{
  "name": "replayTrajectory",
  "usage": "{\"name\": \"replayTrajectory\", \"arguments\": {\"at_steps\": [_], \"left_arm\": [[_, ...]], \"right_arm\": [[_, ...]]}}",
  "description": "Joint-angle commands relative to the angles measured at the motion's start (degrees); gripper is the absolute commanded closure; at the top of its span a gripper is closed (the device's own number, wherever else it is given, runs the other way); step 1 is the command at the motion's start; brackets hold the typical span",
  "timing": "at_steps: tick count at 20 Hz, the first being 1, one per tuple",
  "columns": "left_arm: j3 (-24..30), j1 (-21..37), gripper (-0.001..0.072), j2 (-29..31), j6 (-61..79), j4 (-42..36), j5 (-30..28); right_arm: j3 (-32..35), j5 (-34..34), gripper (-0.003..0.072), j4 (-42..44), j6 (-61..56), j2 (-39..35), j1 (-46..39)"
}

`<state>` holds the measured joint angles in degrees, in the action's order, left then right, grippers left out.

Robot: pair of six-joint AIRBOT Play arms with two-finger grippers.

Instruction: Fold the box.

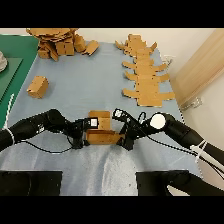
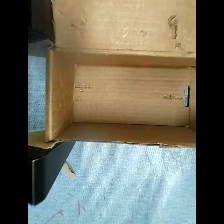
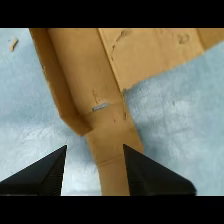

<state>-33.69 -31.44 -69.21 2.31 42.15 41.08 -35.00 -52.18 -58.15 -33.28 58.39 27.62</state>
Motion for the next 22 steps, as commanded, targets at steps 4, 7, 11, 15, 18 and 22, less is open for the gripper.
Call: {"name": "replayTrajectory", "arguments": {"at_steps": [4,7,11,15,18,22], "left_arm": [[-0.07,0.0,0.0486,0.02,0.0,0.02,0.0],[-0.07,0.0,0.0486,0.02,0.0,0.02,-0.02],[-0.07,0.0,0.0486,0.02,0.0,0.02,0.0],[-0.07,0.0,0.0486,0.02,0.0,0.02,0.0],[-0.07,0.0,0.0486,0.02,0.0,0.02,0.0],[-0.07,0.0,0.0486,0.02,0.0,0.02,0.0]], "right_arm": [[-0.04,4.92,0.0116,0.28,1.55,3.15,1.46],[-0.07,6.99,0.0116,3.48,5.57,4.26,1.46],[-0.04,6.34,0.0374,7.39,9.35,4.28,2.97],[-0.04,5.84,0.064,8.04,9.29,4.31,4.9],[-0.04,9.4,0.0665,8.44,9.33,4.74,5.64],[-0.07,10.62,0.0664,9.2,9.31,5.64,5.64]]}}
